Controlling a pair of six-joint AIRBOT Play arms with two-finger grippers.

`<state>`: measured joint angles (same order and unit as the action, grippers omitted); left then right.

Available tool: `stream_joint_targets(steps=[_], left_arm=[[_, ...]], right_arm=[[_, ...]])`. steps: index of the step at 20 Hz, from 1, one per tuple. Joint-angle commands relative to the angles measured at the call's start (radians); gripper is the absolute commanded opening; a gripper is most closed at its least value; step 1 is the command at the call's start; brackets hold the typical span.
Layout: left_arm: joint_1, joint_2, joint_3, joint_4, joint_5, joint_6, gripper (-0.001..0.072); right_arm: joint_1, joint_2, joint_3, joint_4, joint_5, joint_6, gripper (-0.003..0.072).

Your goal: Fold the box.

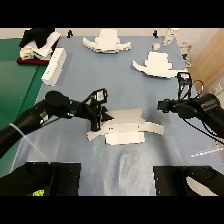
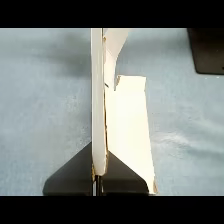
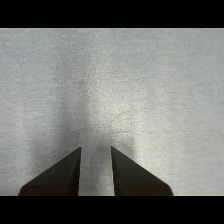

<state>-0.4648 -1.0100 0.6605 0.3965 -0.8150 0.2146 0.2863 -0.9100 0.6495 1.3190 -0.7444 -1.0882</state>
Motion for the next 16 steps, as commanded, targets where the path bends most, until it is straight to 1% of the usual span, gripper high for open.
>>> stream_joint_targets(steps=[1,3,5,8,11,13,16], left_arm=[[-0.112,0.095,-0.159,-0.117,0.27,0.193,0.0007],[-0.16,0.087,-0.211,-0.175,0.322,0.271,0.0008],[-0.185,0.059,-0.235,-0.225,0.343,0.311,0.0008],[-0.181,0.006,-0.234,-0.24,0.348,0.317,0.0012],[-0.166,0.0,-0.208,-0.238,0.348,0.277,0.0012],[-0.124,-0.001,-0.159,-0.182,0.295,0.196,0.0011],[-0.043,-0.033,-0.072,0.061,0.13,0.019,0.0011]], right_arm=[[0.0,-0.001,0.002,-0.002,0.014,0.027,0.0301],[0.0,-0.001,0.002,0.0,0.013,0.027,0.0301],[0.0,-0.001,0.002,0.005,0.014,0.034,0.0301],[0.0,-0.001,0.002,0.005,0.013,0.042,0.03],[0.0,-0.001,0.002,0.005,0.011,0.042,0.03],[0.0,-0.001,0.002,0.009,0.011,0.042,0.03],[0.0,-0.001,0.002,0.025,0.012,0.042,0.0301]])
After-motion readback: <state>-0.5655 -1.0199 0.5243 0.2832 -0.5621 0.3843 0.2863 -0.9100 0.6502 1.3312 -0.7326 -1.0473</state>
